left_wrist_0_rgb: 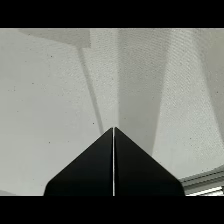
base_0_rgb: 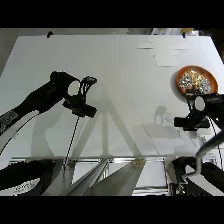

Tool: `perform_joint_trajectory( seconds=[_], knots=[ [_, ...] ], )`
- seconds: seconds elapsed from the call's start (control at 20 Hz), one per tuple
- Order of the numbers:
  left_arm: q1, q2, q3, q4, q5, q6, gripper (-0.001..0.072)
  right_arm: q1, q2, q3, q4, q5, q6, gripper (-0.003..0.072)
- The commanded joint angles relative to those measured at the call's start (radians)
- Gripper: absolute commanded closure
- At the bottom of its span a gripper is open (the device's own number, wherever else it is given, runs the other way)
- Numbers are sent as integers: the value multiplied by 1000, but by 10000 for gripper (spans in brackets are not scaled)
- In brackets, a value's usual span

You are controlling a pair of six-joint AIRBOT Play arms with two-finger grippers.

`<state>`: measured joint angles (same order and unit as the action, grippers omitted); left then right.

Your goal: Fold the box and place the chain.

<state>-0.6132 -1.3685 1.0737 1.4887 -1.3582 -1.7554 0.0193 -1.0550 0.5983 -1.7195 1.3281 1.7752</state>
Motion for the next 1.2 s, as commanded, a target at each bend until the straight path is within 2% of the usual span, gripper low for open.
perform_joint_trajectory(
  seconds=[0.0,0.45,0.7,0.8,0.95,1.05,1.15],
  knots=[
    [0,1,0,0,0,0,700,-1,-1,0,0,0,0,669],
    [0,1,0,0,0,0,700,-1,-1,0,0,-2,0,670],
    [0,1,0,0,0,0,700,-1,-1,0,-11,-117,-27,671],
    [0,1,0,0,0,0,700,-1,-1,18,-105,-151,-85,672],
    [0,1,0,0,0,0,700,-23,0,75,-423,-120,-66,673],
    [0,1,0,0,0,0,700,-122,-1,90,-558,-148,-78,673],
    [0,1,0,0,0,0,700,-280,-1,90,-590,-185,-123,672]
  ],
)
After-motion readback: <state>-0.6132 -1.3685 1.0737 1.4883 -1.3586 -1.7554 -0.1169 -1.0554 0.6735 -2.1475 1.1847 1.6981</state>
